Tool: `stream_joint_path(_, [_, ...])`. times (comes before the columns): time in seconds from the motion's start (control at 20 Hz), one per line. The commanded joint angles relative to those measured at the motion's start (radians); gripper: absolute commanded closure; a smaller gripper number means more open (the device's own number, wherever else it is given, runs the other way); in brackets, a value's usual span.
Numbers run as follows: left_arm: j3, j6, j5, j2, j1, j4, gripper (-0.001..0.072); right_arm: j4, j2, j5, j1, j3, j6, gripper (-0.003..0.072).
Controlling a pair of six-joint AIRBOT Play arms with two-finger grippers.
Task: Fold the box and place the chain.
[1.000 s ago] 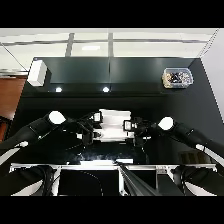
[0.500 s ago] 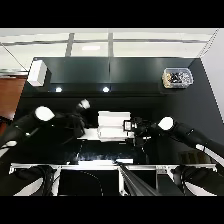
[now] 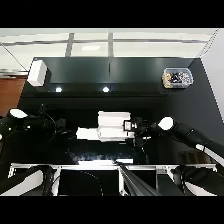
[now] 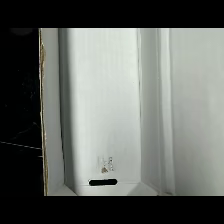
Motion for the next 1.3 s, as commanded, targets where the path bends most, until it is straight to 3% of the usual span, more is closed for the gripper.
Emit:
stream_joint_path(0.0, [-0.057, 0.02, -0.034, -0.058, -0.012, -0.158, 0.0681, 0.0, -0.001, 0.0, 0.0, -0.001, 0.0, 0.0243])
stream_joint_path(0.4, [-0.072, 0.09, 0.045, -0.059, -0.257, -0.368, 0.0681, 0.0, -0.001, 0.0, 0.0, -0.001, 0.0, 0.0243])
stream_joint_path(0.95, [-0.028, 0.259, -0.024, -0.041, -0.264, -0.418, 0.0673, 0.0, -0.001, 0.0, 0.0, -0.001, 0.0, 0.0243])
stream_joint_path(1.0, [-0.005, 0.265, -0.043, -0.029, -0.264, -0.415, 0.0504, 0.0, -0.001, 0.0, 0.0, -0.001, 0.0, 0.0243])
stream_joint_path(1.05, [0.02, 0.265, -0.081, -0.022, -0.264, -0.402, 0.0242, 0.0, -0.001, 0.0, 0.0, -0.001, 0.0, 0.0243])
stream_joint_path(1.1, [0.052, 0.263, -0.115, -0.017, -0.264, -0.364, 0.0119, 0.001, -0.001, 0.0, 0.0, -0.001, 0.0, 0.0243])
stream_joint_path(1.25, [0.114, 0.249, -0.138, -0.018, -0.3, -0.263, 0.0068, 0.001, -0.001, 0.0, 0.0, -0.001, 0.0, 0.0243])
